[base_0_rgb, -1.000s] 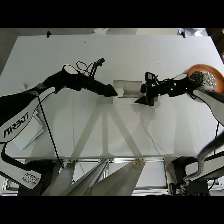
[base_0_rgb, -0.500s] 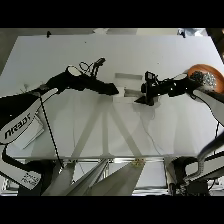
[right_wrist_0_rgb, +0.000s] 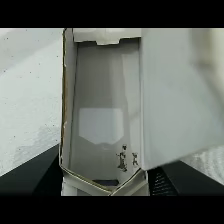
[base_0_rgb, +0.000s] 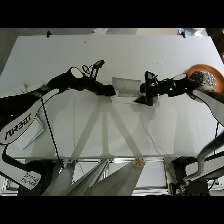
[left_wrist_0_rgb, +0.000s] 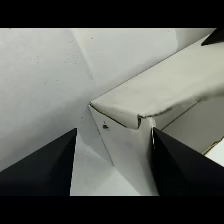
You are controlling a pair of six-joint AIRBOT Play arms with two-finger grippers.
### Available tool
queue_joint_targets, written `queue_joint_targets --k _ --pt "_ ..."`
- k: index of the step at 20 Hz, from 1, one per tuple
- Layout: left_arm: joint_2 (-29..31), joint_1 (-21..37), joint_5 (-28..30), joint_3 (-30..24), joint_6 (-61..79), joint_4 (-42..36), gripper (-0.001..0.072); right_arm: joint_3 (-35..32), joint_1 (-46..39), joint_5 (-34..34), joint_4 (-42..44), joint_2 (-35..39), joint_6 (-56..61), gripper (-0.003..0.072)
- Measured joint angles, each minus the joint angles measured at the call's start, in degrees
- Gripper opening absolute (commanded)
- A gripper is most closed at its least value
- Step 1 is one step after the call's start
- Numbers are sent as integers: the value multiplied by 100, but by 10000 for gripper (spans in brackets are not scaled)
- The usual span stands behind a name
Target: Fold the box and place the chain.
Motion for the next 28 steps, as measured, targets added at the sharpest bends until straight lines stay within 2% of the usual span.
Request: queue_joint_targets --k 2,9,11,14,17,19,20,23,25,28 --pt "26 -13 55 0 -101 28 467 -2 -2 -2 -4 -2 2 439" --pt "173 -271 306 -2 -356 238 467 -2 -7 -13 -63 -2 2 439" --pt "188 -439 431 4 -662 544 467 -2 -7 -13 -52 -2 2 439" --pt "201 -682 472 103 -1521 1499 467 -2 -4 -13 -33 -2 2 439" --pt "205 -831 243 334 -2389 2557 461 -2 -2 -2 4 -2 4 439" --pt "203 -872 -20 538 -2771 3012 406 -2 0 -2 17 -2 7 439" --pt "203 -885 -98 629 -2922 3136 384 -2 0 -9 15 0 7 439" --pt "203 -905 -302 828 -3390 3416 383 -2 0 -17 7 -2 7 439" --pt "201 -911 -396 896 -3685 3501 333 -2 -2 -20 -4 -2 7 439" --pt "197 -953 -553 957 -4083 3687 332 -2 0 -15 -11 0 7 439"
